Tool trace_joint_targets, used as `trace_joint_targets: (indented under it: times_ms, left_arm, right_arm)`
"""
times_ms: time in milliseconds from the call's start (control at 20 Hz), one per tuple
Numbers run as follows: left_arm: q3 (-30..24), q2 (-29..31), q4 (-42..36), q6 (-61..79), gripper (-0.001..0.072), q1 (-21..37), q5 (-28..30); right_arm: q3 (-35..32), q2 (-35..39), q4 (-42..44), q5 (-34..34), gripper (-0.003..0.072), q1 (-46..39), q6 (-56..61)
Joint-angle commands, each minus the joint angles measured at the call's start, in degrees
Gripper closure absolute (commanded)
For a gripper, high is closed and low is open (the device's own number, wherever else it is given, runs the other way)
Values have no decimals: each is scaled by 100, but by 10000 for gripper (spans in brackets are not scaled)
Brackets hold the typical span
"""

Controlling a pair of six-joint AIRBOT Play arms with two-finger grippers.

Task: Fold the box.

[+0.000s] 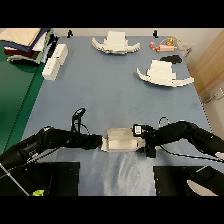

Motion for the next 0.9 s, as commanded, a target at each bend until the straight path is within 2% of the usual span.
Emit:
trace_joint_targets:
  times_ms: [0, 50, 550, 750, 850]
  left_arm:
    - [59, 50, -37, 20, 445, -17, 2]
    - [87, 50, -37, 20, 325, -15, 9]
    - [122, 42, -188, 39, 322, -26, 72]
    - [181, -160, -337, 46, 321, -87, 98]
    - [385, -442, -328, 44, 322, -267, 105]
  right_arm:
    - [4, 0, 2, -2, 170, -2, 0]
    - [4, 0, 2, -2, 170, 0, 0]
    - [4, 0, 2, 0, 170, -2, 0]
    - [4, 0, 2, 0, 170, -2, 0]
    - [2, 0, 2, -2, 170, -2, 0]
